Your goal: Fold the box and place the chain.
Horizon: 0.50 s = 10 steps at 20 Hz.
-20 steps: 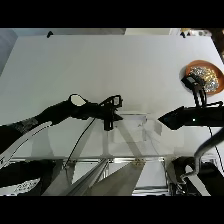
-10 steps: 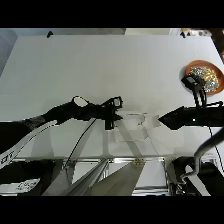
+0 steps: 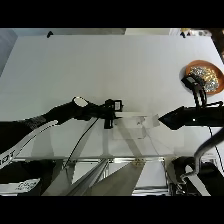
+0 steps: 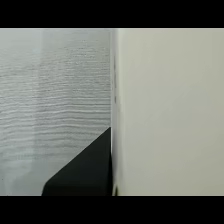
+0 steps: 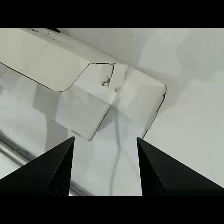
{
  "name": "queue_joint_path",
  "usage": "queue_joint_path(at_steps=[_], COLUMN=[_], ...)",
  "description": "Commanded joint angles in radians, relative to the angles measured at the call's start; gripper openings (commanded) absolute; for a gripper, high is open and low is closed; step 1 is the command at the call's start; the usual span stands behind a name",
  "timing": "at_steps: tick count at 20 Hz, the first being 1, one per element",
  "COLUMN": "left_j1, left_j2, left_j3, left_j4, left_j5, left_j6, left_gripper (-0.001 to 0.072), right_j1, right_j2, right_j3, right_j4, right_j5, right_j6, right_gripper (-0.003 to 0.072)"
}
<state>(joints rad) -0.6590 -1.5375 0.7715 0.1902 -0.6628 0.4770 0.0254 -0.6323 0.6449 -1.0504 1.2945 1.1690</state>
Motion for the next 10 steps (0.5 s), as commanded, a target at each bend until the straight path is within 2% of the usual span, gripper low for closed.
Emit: queue_joint_path(at_steps=[1,7,10], left_j1=[-0.001,-0.001,-0.002], left_j2=[-0.001,-0.001,0.002], left_j3=[0.000,0.000,0.000], left_j4=[-0.003,-0.003,-0.071], left_j5=[0.023,0.024,0.017], left_j6=[0.021,0.044,0.043], left_gripper=[0.0003,0.0004,0.0005], right_j1=[0.000,0.000,0.000], right_j2=[0.000,0.000,0.000], right_j3=[0.001,0.001,0.001], right_j4=[0.000,0.000,0.001], right_j5=[-0.005,-0.005,-0.004], right_j6=[0.000,0.000,0.001], right_gripper=[0.0437,0.0437,0.0437])
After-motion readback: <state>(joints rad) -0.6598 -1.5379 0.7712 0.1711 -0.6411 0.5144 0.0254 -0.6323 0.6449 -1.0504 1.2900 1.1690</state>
